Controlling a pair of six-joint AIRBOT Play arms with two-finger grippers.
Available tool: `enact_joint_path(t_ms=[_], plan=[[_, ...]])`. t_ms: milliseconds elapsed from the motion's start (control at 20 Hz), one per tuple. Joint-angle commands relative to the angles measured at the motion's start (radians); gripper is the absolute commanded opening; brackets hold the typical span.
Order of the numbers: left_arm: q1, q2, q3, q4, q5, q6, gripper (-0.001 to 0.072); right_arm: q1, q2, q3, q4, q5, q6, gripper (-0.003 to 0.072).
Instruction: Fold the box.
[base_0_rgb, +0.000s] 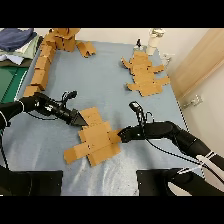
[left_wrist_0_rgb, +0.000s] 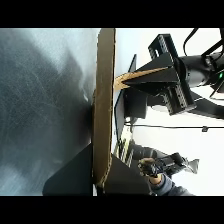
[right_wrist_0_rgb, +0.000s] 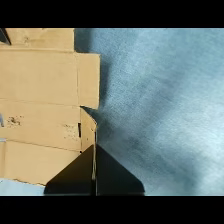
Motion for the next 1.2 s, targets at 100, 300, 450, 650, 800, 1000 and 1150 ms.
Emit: enact_joint_path(t_ms=[100, 300, 450, 650, 800, 1000, 1150], plan=[[-0.013, -0.001, 0.002, -0.007, 0.004, 0.070, 0.0012, -0.004, 0.000, 0.002, -0.013, 0.015, 0.000, 0.0301], [-0.049, 0.003, 0.040, 0.003, 0.007, 0.139, 0.0011, -0.100, 0.002, 0.095, -0.152, -0.039, 0.125, 0.0301], [-0.105, 0.055, 0.078, 0.006, 0.048, 0.196, 0.0011, -0.176, 0.002, 0.241, -0.179, -0.209, 0.176, 0.0277], [-0.214, 0.197, 0.079, 0.073, 0.241, 0.271, 0.0011, -0.177, 0.002, 0.368, -0.134, -0.409, 0.259, 0.0003], [-0.287, 0.295, 0.079, 0.154, 0.384, 0.372, 0.0011, -0.141, 0.002, 0.352, -0.117, -0.480, 0.318, 0.0003], [-0.361, 0.356, 0.071, 0.231, 0.460, 0.471, 0.0011, -0.071, 0.002, 0.272, -0.296, -0.443, 0.528, 0.0003], [-0.399, 0.356, 0.040, 0.230, 0.508, 0.516, 0.0011, -0.032, 0.002, 0.204, -0.330, -0.420, 0.596, 0.0003]])
